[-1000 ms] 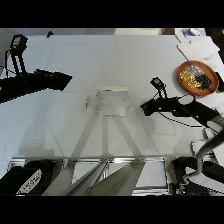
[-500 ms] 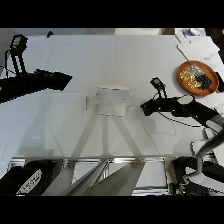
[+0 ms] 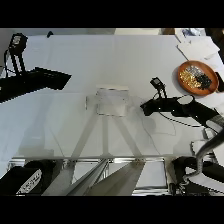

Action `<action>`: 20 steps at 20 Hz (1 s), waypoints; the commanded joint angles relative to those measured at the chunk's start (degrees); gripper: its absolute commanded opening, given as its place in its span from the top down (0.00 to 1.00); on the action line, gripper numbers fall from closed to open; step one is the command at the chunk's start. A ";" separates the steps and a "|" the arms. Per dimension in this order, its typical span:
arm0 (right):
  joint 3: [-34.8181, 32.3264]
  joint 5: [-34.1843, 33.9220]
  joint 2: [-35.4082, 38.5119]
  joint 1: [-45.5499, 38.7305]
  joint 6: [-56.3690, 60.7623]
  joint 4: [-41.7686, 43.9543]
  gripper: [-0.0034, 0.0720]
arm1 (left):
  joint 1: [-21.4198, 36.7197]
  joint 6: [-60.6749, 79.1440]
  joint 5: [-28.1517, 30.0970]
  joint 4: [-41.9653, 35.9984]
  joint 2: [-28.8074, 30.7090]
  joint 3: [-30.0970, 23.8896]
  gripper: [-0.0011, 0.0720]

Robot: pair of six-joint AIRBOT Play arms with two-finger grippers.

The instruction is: Fold the box and place the chain.

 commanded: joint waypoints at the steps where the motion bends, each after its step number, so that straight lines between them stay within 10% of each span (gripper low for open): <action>1: -0.02 0.00 -0.04 0.00 0.02 0.02 0.94 | -0.02 0.26 0.20 -1.73 -0.04 0.04 0.04; 11: -0.02 0.00 -0.04 0.00 0.02 0.02 0.94 | -0.15 13.86 -0.98 -5.92 -5.20 0.11 0.04; 16: -0.02 0.00 -0.04 0.00 0.02 0.02 0.94 | -0.26 43.67 -21.79 -17.07 -19.69 5.31 0.04; 20: -0.02 0.00 -0.04 0.00 0.02 0.02 0.94 | -0.37 54.97 -25.42 -21.16 -28.09 9.81 0.04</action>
